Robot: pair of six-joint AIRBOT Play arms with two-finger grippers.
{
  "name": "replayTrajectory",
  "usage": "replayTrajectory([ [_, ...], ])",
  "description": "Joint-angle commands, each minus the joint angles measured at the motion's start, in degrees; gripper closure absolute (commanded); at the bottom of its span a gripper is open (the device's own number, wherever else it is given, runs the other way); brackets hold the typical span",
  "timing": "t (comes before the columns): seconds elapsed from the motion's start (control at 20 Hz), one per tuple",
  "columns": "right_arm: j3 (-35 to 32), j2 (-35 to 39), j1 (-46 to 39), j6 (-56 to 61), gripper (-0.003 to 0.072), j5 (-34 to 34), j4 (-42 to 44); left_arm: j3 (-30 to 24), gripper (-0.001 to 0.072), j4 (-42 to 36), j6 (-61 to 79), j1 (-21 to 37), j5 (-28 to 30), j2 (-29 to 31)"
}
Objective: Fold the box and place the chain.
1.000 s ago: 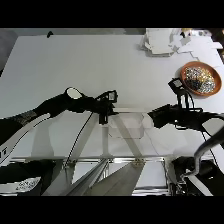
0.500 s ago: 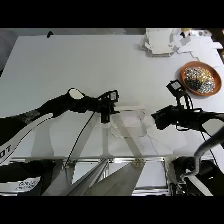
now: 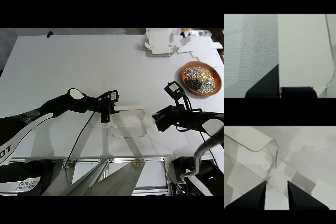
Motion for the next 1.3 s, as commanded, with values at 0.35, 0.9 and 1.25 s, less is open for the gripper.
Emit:
replayTrajectory([
  [0.35,-0.79,0.0,0.04,-35.04,0.0667,12.48,13.6,-0.02,0.0701,0.09,0.0,-0.04,-0.02,-0.02],
  [0.9,-9.73,-5.01,11.47,-45.57,0.0015,-5.46,3.76,-0.02,0.0701,0.09,0.0,-0.04,-0.04,-0.02],
  [1.25,-15.78,-5.35,19.82,-45.59,-0.0005,-22.05,1.57,-0.02,0.0701,0.09,0.0,-0.07,-0.07,-0.02],
])
